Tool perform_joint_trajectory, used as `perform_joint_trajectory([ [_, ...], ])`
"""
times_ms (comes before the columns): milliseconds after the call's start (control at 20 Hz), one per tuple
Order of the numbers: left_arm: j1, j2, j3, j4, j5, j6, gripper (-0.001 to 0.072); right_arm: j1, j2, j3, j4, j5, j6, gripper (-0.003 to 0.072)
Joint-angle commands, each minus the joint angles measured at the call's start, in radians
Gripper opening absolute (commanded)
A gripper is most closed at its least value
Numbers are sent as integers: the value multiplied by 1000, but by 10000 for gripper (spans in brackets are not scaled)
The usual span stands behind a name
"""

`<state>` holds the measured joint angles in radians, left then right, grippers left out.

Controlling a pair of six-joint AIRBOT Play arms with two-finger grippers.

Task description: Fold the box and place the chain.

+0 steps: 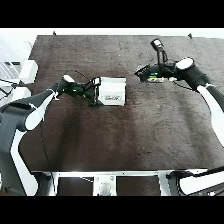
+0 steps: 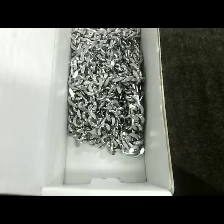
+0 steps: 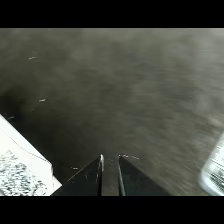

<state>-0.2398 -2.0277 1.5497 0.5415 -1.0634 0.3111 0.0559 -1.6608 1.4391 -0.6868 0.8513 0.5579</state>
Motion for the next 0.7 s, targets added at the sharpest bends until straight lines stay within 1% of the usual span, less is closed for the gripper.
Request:
perform_joint_trajectory([
  [0, 0, 0, 0, 0, 0, 0, 169, -1, -140, 116, 85, 136, -107, 154],
  [100, 0, 0, 0, 0, 0, 0, 170, 9, -163, 146, 90, 157, -131, 197],
  [300, 0, 0, 0, 0, 0, 0, 169, 24, -167, 166, 92, 199, -163, 197],
  [450, 0, 0, 0, 0, 1, 0, 169, 24, -167, 185, 92, 288, -171, 200],
  [500, 0, 0, 0, 0, 1, 0, 170, 24, -167, 196, 93, 328, -171, 227],
  [550, 0, 0, 0, 0, 1, 0, 169, 24, -167, 210, 92, 370, -171, 227],
  [600, 0, 0, 0, 0, 1, 0, 169, 25, -167, 221, 92, 401, -170, 242],
  [650, 0, 0, 0, 0, 1, 0, 170, 28, -167, 227, 92, 419, -170, 246],
])
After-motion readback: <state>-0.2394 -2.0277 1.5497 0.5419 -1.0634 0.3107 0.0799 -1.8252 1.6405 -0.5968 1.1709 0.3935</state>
